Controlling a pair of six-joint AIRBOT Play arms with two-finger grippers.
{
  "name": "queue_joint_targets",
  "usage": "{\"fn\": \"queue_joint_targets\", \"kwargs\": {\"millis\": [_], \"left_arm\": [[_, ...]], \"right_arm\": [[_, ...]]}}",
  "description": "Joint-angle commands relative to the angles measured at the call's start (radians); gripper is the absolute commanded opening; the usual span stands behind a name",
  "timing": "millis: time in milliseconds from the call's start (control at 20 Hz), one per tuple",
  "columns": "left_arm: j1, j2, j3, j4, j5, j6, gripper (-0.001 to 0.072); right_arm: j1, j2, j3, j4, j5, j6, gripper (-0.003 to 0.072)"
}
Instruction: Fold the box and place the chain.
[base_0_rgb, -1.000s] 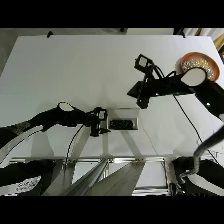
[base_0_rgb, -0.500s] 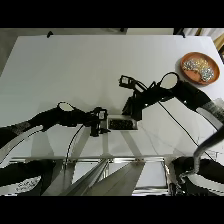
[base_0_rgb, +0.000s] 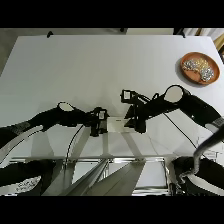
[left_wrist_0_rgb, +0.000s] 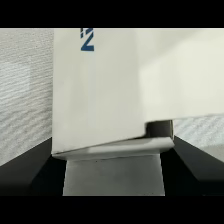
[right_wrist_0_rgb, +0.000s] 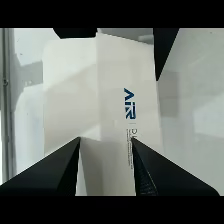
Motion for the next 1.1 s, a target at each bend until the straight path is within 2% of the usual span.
{"fn": "queue_joint_targets", "kwargs": {"millis": [0,200,400,500,600,900,1050], "left_arm": [[0.000,0.001,0.000,0.000,0.000,0.000,0.0212],[0.000,0.000,0.000,0.000,0.000,0.000,0.0212],[0.000,0.001,0.000,0.000,0.000,0.000,0.0212],[0.000,0.000,0.000,0.000,0.000,0.000,0.0212],[0.000,0.001,0.000,0.000,0.000,0.000,0.0212],[0.000,0.000,0.000,0.000,0.000,0.000,0.0212],[0.000,0.000,0.000,0.000,0.000,0.000,0.0212]], "right_arm": [[0.039,0.017,-0.015,-0.014,-0.008,0.000,0.0364],[0.061,0.017,-0.015,-0.062,-0.067,0.047,0.0365],[0.061,0.017,-0.015,-0.142,-0.064,0.101,0.0363],[0.061,0.017,-0.015,-0.148,-0.071,0.101,0.0354],[0.061,0.017,-0.015,-0.148,-0.092,0.101,0.0313],[0.100,0.017,-0.015,-0.134,-0.088,0.101,0.0315],[0.108,0.017,-0.015,-0.176,-0.100,0.106,0.0315]]}}
